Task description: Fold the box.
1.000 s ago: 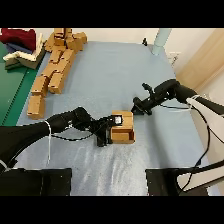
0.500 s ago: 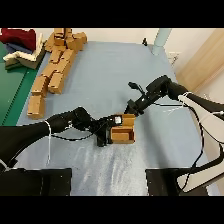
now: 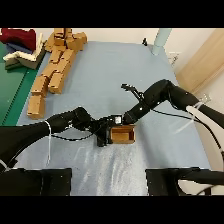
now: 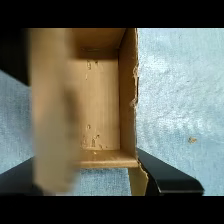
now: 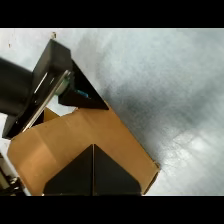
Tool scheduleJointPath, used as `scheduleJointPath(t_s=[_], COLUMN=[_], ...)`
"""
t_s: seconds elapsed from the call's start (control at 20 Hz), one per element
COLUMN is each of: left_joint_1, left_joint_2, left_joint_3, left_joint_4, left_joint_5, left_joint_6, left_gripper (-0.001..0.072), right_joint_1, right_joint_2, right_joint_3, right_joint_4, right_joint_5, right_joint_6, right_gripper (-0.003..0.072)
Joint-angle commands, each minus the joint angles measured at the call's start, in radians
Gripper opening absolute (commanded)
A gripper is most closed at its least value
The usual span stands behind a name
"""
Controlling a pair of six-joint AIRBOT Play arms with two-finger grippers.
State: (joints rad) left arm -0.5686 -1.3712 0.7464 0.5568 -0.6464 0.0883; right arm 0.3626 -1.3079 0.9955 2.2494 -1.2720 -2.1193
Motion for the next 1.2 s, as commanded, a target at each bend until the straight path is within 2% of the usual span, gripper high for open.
scheduleJointPath(t_s=[0.0, 0.2, 0.4, 0.75, 0.9, 1.15], left_joint_1=[0.001, 0.001, 0.001, 0.001, 0.001, 0.001], left_joint_2=[0.000, 0.000, 0.000, 0.000, 0.000, 0.000], left_joint_3=[0.000, 0.000, 0.000, 0.000, 0.000, 0.000], left_joint_4=[0.000, 0.000, 0.000, 0.000, 0.000, 0.000], left_joint_5=[0.000, 0.000, 0.000, 0.000, 0.000, 0.000], left_joint_6=[0.000, 0.000, 0.000, 0.000, 0.000, 0.000], left_gripper=[0.0525, 0.0525, 0.0525, 0.0525, 0.0525, 0.0525], right_joint_1=[0.071, 0.202, 0.312, 0.448, 0.512, 0.530], right_joint_2=[0.130, 0.292, 0.386, 0.423, 0.488, 0.526], right_joint_3=[-0.126, -0.302, -0.385, -0.393, -0.446, -0.523], right_joint_4=[-0.066, -0.177, -0.274, -0.452, -0.534, -0.562], right_joint_5=[0.142, 0.363, 0.540, 0.618, 0.684, 0.661], right_joint_6=[-0.066, -0.066, -0.066, -0.073, -0.068, -0.071], right_gripper=[0.0003, 0.0003, 0.0004, 0.0003, 0.0003, 0.0003])
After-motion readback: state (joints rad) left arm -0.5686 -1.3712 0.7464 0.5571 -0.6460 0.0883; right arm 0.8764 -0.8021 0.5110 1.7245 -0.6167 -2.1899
